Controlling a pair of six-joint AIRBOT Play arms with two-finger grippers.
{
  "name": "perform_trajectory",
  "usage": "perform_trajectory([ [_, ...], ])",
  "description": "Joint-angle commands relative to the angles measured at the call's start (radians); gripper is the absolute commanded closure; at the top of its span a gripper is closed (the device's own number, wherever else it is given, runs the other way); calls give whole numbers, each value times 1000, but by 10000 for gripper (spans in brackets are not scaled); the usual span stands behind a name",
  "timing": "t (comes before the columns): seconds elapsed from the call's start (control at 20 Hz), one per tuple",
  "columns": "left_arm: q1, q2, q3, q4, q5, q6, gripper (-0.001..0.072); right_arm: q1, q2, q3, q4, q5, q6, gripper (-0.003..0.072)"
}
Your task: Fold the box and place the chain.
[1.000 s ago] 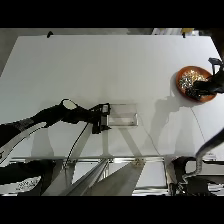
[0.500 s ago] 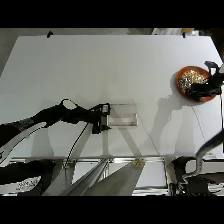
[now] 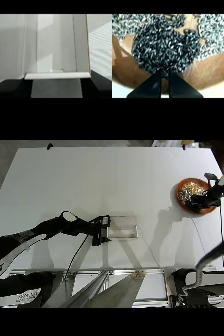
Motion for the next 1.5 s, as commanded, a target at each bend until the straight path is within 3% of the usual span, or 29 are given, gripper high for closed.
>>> perform_trajectory([
  [0.0, 0, 1, 0, 1, 0, 0, 456, 1, 52, 0, 0, 51, -31, 672],
  [0.25, 0, 1, 0, 0, 0, 0, 456, 1, 301, 0, 32, 104, -51, 672],
  [0.5, 0, 1, 0, 1, 0, 0, 456, 3, 562, -1, 251, 212, -101, 672],
  [0.65, 0, 1, 0, 0, 0, 0, 456, 63, 691, -1, 292, 256, -93, 672],
  [0.95, 0, 1, 0, 0, 0, 0, 456, 307, 856, -3, 335, 334, -6, 671],
  [1.15, 0, 1, 0, 0, 0, 0, 456, 509, 903, -4, 381, 321, 101, 671],
  [1.45, 0, 1, 0, 0, 0, 0, 456, 916, 887, -88, 362, 121, 204, 671],
])
